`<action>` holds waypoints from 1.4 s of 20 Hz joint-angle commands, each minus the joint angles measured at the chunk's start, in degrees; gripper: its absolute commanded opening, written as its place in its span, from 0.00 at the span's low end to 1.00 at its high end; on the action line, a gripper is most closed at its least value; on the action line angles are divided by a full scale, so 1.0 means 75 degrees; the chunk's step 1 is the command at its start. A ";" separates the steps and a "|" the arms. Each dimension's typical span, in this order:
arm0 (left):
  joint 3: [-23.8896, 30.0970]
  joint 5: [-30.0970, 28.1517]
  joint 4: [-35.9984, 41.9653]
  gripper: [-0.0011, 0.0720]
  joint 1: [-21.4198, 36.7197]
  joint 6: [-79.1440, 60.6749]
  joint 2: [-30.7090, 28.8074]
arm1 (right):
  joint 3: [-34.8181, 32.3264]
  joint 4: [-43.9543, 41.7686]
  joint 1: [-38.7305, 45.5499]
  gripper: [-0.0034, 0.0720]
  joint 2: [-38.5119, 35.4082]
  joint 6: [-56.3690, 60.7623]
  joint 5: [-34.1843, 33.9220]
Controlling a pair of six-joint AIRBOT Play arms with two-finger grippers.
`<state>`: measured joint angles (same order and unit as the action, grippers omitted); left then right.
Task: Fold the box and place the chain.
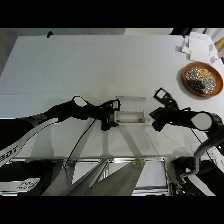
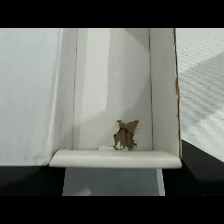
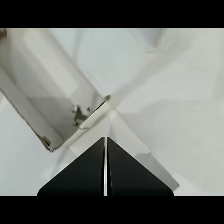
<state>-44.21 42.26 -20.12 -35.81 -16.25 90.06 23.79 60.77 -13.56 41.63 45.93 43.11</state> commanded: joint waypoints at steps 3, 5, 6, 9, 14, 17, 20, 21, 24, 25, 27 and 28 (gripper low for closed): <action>0.0003 -0.0003 -0.0006 0.45 0.0000 -0.0006 0.0000 | 0.0000 0.1413 0.0679 0.07 -0.0915 0.4508 0.0227; 0.0003 -0.0006 -0.0006 0.45 0.0000 -0.0006 0.0000 | 0.0000 0.1638 0.1568 0.07 -0.0877 0.4983 0.0481; 0.0003 -0.0003 -0.0006 0.45 0.0000 -0.0006 0.0000 | 0.0000 0.1635 0.1976 0.07 -0.0848 0.5053 0.0606; 0.0003 -0.0003 -0.0006 0.45 0.0000 -0.0006 0.0000 | 0.0000 0.1609 0.2734 0.07 -0.0469 0.5065 0.1070; 0.0003 -0.0003 -0.0006 0.45 0.0000 -0.0006 0.0000 | -0.0003 -0.0047 0.2745 0.07 0.1157 0.3960 0.1594; 0.0003 -0.0003 -0.0006 0.45 0.0000 -0.0006 0.0000 | -0.0003 -0.0536 0.2655 0.07 0.1906 0.3526 0.1536; 0.0003 -0.0003 -0.0006 0.45 0.0000 -0.0006 0.0000 | -0.0003 -0.0539 0.2375 0.07 0.2267 0.3404 0.1376; 0.0003 -0.0003 -0.0006 0.45 0.0000 -0.0006 0.0000 | -0.0003 -0.0539 0.2276 0.07 0.2337 0.3401 0.1271; 0.0003 -0.0003 -0.0006 0.45 0.0000 -0.0006 0.0000 | -0.0003 -0.0542 0.1979 0.07 0.2422 0.3404 0.1035; 0.0003 -0.0003 -0.0006 0.45 0.0000 -0.0006 0.0000 | -0.0003 -0.0539 0.1824 0.07 0.2422 0.3404 0.0950; 0.0003 -0.0003 -0.0006 0.45 0.0000 -0.0006 0.0000 | -0.0003 -0.0542 0.1521 0.07 0.2422 0.3279 0.0734; 0.0003 -0.0003 -0.0006 0.45 0.0000 -0.0006 0.0000 | -0.0003 -0.0542 0.1396 0.07 0.2419 0.3200 0.0647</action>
<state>-44.21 42.24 -20.14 -35.81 -16.29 90.06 23.79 56.99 -0.49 59.42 71.20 50.17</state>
